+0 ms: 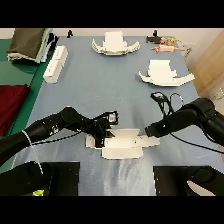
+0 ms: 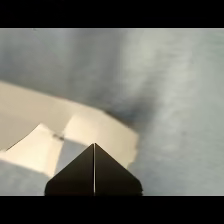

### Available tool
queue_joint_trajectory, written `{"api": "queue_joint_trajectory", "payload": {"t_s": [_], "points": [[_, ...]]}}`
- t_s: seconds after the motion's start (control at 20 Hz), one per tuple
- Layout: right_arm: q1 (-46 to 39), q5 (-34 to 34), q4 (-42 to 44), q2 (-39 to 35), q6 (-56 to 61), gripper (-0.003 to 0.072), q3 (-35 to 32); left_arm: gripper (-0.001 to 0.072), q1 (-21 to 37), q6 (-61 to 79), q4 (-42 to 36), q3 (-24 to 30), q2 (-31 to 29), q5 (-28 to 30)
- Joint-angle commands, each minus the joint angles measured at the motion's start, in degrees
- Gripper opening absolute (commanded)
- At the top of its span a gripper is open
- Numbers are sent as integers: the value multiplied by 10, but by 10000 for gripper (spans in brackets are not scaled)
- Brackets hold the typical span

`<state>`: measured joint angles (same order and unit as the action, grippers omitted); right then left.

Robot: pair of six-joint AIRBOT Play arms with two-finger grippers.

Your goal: Fold the box.

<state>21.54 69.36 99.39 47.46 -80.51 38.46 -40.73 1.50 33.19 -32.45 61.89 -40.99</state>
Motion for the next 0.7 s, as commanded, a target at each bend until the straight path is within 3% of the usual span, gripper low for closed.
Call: {"api": "queue_joint_trajectory", "payload": {"t_s": [0.0,0.2,0.25,0.3,0.35,0.45,0.5,0.65], "points": [[88,19,26,-64,-15,2,-23,12,0,0,0,0,0,0],[228,-4,14,-138,-75,5,-76,13,0,0,0,0,0,0],[262,-21,8,-144,-99,139,-86,12,0,0,0,0,0,0],[294,-52,-5,-143,-129,452,-98,12,0,0,0,0,0,0],[320,-94,-22,-136,-160,584,-109,13,0,0,0,0,0,0],[358,-179,-70,-104,-213,618,-124,13,0,0,0,0,0,0],[368,-206,-106,-79,-216,694,-124,13,0,0,0,0,0,0],[371,-238,-159,-3,-216,704,-124,12,0,0,0,0,0,0]]}}
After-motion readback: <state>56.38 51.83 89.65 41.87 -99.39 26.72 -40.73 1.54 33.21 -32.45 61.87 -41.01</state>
